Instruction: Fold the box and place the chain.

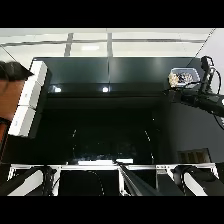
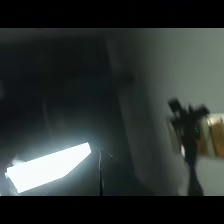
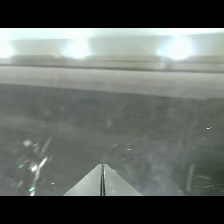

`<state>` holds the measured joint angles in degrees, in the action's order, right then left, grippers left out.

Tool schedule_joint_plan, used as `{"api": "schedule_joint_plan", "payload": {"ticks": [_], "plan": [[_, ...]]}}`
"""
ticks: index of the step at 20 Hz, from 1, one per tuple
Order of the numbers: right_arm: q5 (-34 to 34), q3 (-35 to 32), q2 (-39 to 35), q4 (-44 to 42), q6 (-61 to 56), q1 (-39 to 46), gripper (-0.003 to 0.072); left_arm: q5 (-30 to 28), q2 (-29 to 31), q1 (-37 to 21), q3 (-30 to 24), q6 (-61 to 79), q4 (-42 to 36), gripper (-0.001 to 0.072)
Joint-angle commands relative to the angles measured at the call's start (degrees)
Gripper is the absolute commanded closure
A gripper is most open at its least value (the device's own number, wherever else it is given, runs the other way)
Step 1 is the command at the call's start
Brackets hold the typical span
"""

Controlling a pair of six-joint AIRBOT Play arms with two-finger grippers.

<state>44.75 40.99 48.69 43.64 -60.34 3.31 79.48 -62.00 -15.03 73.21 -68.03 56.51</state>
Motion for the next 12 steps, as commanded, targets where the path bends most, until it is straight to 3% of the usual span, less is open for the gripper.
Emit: {"api": "schedule_joint_plan", "payload": {"ticks": [1,3,5,8,12], "plan": [[-2.8,0.0,1.5,9.7,-3.5,-1.0,0.0669,-9.5,11.4,6.0,-16.5,-4.9,4.5,0.0686],[-3.1,0.0,1.7,13.9,-3.5,-1.0,0.0668,-17.9,20.5,7.9,-27.4,-6.5,7.6,0.0685],[-2.5,0.0,1.7,13.4,-3.5,-1.1,0.0669,-21.8,27.9,7.7,-34.2,-7.3,10.0,0.0684],[-2.5,0.0,1.7,13.4,-3.5,-1.1,0.0669,-22.6,33.8,7.5,-37.0,-7.2,13.9,0.0683],[-2.5,0.0,1.7,13.4,-3.5,-1.1,0.0669,-22.1,35.4,7.5,-37.0,-7.2,13.7,0.0683]]}}
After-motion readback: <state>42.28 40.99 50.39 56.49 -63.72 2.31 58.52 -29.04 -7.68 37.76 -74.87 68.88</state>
